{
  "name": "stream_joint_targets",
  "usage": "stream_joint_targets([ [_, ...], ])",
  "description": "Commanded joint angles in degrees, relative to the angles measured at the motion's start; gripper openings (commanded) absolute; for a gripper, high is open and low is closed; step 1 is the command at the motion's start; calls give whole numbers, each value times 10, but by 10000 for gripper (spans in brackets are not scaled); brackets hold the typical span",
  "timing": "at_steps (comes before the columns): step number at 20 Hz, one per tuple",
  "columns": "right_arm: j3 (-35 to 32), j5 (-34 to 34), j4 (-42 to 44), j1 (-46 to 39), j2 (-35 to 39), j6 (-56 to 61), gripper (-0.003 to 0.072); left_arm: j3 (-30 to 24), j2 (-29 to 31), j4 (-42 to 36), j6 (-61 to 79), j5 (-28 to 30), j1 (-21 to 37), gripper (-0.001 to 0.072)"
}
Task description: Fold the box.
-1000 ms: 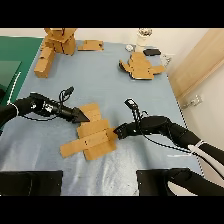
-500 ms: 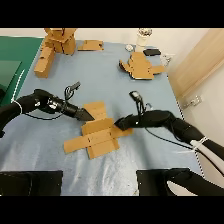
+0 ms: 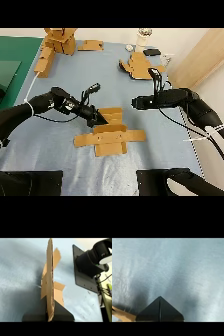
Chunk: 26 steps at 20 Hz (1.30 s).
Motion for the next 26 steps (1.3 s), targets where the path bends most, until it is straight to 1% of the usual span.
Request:
stream_joint_targets([
  [1,-3,-11,-16,-4,-3,35,5,-4,2,-1,45,30,-22,11],
  [6,-26,-2,-15,-4,-6,46,5,-48,12,-15,71,62,-29,10],
  [10,-28,7,-15,-4,-6,50,5,-102,65,-26,128,116,-49,10],
  [11,-28,10,-15,-4,-6,50,5,-110,72,-27,135,116,-54,10],
  [14,-28,14,-13,-4,-6,50,5,-119,74,-25,136,114,-66,11],
  [18,-28,14,-13,-4,-6,50,5,-120,74,-14,130,114,-66,12],
  [22,-28,14,-13,-4,-6,50,5,-120,73,-13,125,109,-42,12],
  [26,-28,18,-13,-4,-6,50,5,-131,73,-26,133,109,-40,12],
])
